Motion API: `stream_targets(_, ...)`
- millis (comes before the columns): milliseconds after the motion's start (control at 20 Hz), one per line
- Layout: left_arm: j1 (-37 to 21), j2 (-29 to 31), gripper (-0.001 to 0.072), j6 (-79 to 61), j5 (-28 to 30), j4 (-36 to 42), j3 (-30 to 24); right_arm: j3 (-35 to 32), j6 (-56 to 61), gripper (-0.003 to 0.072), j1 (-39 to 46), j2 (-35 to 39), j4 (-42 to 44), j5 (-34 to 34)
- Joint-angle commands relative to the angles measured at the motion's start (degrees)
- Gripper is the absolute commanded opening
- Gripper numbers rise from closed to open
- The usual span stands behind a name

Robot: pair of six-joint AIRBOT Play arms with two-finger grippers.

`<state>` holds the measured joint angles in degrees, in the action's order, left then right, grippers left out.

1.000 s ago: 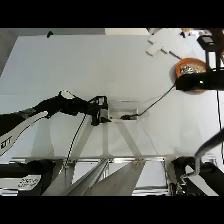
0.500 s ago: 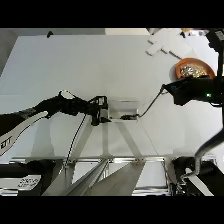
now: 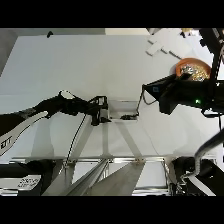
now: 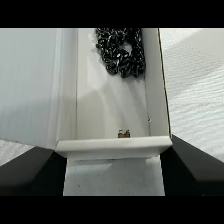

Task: Fold the box and place the chain.

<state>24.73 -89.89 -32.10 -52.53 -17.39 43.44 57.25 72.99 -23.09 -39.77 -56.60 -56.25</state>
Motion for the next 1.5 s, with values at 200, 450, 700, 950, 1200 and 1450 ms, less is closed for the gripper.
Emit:
stream_targets(200, 0.0, 0.0, 0.0069, 0.0, 0.0, 0.0, 0.0, 0.0, -0.1, 0.0016, -6.8, -2.7, 2.4, 6.7)
stream_targets(450, 0.0, 0.0, 0.0069, 0.0, 0.0, 0.0, 0.0, 0.0, 0.0, 0.0017, -9.5, -6.3, 0.8, 7.8)
stream_targets(700, 0.0, 0.0, 0.0069, 0.0, 0.0, 0.0, 0.0, -1.2, 0.7, 0.0017, -9.5, -12.4, -7.7, 1.5)
stream_targets(950, 0.0, 0.0, 0.0069, 0.0, 0.0, 0.0, 0.0, -7.1, 0.0, 0.0017, -9.5, -19.0, -7.5, 2.0)
stream_targets(1200, 0.0, 0.0, 0.0069, 0.0, 0.0, 0.0, 0.0, -7.9, -2.4, 0.0187, -9.5, -21.5, -7.6, 1.1)
stream_targets(1450, 0.0, 0.0, 0.0069, 0.0, 0.0, 0.0, 0.0, -7.6, -2.5, 0.0187, -9.4, -20.4, -7.3, 1.4)
